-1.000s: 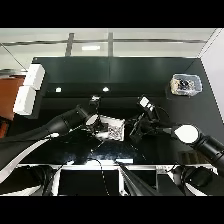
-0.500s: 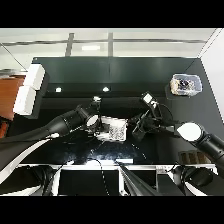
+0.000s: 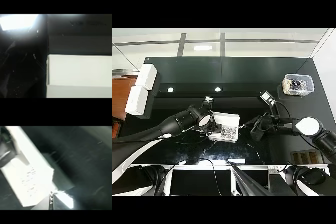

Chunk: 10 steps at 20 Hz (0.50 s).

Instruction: Fold the box and place the chain.

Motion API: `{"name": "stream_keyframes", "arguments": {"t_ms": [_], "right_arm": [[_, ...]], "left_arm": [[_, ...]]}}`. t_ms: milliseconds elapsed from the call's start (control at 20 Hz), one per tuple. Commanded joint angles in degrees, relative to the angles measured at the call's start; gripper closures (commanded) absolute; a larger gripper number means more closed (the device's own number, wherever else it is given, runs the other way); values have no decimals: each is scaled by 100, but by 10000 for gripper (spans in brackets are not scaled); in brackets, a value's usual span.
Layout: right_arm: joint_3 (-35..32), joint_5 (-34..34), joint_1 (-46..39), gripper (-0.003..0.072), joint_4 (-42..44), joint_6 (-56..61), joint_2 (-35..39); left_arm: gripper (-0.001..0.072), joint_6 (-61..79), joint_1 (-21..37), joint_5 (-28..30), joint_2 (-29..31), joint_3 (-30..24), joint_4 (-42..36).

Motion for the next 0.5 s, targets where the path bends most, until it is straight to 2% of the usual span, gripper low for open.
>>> {"name": "stream_keyframes", "arguments": {"t_ms": [0,150,450], "right_arm": [[0,498,-31,657,1056,-2,-2],[0,310,26,656,1980,-22,-4],[0,-509,713,656,2562,-24,-251]], "left_arm": [[677,7,7,-4,0,2,4],[677,7,7,-2,0,2,7],[677,7,7,59,0,2,7]]}}
